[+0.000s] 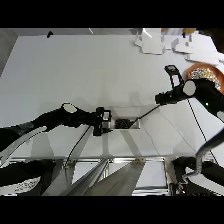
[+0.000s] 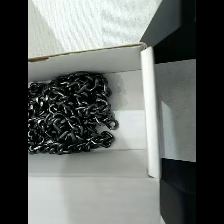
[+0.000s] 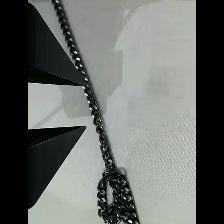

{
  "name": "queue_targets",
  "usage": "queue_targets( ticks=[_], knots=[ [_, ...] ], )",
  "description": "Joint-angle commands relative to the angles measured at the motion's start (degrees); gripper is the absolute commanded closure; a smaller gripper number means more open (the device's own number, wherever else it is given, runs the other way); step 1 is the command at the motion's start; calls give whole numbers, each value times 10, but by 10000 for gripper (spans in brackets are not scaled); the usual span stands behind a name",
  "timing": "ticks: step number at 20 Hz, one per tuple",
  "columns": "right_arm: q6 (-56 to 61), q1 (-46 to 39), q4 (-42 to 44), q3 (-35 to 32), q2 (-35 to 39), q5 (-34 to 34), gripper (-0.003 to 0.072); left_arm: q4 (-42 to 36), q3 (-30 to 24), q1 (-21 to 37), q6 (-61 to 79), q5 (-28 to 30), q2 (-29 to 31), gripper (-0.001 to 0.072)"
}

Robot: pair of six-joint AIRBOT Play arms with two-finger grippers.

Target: Fold the box and place the chain.

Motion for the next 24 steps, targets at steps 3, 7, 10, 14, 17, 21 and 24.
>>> queue_targets(
  ticks=[3, 7, 10, 14, 17, 21, 24],
  knots=[
    [2, -1, -1, 0, -42, 10, 388, 0, 0, 0, 0, 0, 0, 499],
    [6, -1, -4, 0, -49, 7, 389, 0, 0, 0, 0, 0, 0, 499],
    [18, -1, -8, 0, -60, 6, 389, 0, 0, 0, 0, 0, 0, 499],
    [18, -1, -7, 0, -78, 3, 397, 0, 0, 0, 0, 0, 0, 499],
    [18, -1, -7, 0, -79, -4, 530, 0, 0, 0, 0, 0, 0, 499],
    [15, -1, -7, 0, -73, 10, 676, 0, 0, 0, 0, 0, 0, 499],
    [12, 1, -7, 0, -43, 31, 676, 0, 0, 0, 0, 0, 0, 499]
  ],
)
